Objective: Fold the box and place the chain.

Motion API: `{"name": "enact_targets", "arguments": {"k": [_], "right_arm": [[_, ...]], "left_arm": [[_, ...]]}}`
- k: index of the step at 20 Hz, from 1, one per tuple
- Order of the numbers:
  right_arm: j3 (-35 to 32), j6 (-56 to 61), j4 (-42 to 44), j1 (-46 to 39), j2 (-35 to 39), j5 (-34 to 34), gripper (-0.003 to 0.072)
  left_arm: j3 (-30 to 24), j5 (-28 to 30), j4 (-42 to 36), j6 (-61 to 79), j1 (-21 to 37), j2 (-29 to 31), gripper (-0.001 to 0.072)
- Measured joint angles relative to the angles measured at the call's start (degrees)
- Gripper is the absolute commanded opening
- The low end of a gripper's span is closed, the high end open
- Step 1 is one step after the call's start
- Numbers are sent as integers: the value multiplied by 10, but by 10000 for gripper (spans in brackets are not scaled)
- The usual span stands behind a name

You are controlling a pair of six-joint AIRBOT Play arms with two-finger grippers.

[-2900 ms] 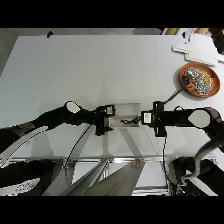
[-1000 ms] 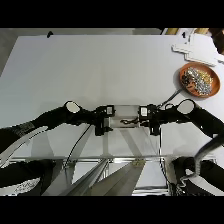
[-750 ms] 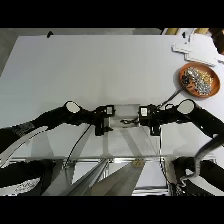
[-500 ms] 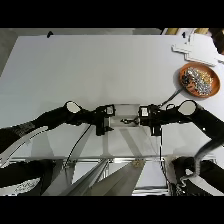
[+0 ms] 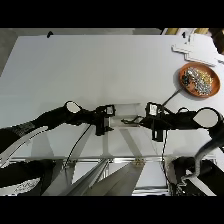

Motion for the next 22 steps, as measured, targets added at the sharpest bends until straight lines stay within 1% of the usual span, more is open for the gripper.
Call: {"name": "enact_targets", "arguments": {"k": [2,5,7,11,12,14,16,18,19,20,22], "right_arm": [[0,11,52,50,3,-55,20],[0,21,104,111,-14,-154,21],[0,29,120,132,-37,-192,21],[0,53,134,149,-92,-244,26],[0,59,135,151,-104,-256,82],[0,64,135,153,-121,-268,246],[0,68,123,151,-124,-271,250],[1,71,100,137,-111,-257,240],[1,72,82,123,-98,-243,226],[1,73,67,107,-84,-229,171],[1,74,29,66,-51,-196,160]], "left_arm": [[0,0,0,0,0,0,252],[0,0,0,0,0,0,252],[0,0,0,0,0,0,252],[0,0,0,0,0,0,252],[0,0,0,0,0,0,252],[0,0,0,0,0,0,252],[0,0,0,0,0,0,252],[0,0,0,0,0,0,252],[0,0,0,0,0,0,252],[0,0,0,0,0,0,252],[0,0,0,0,0,0,252]]}}
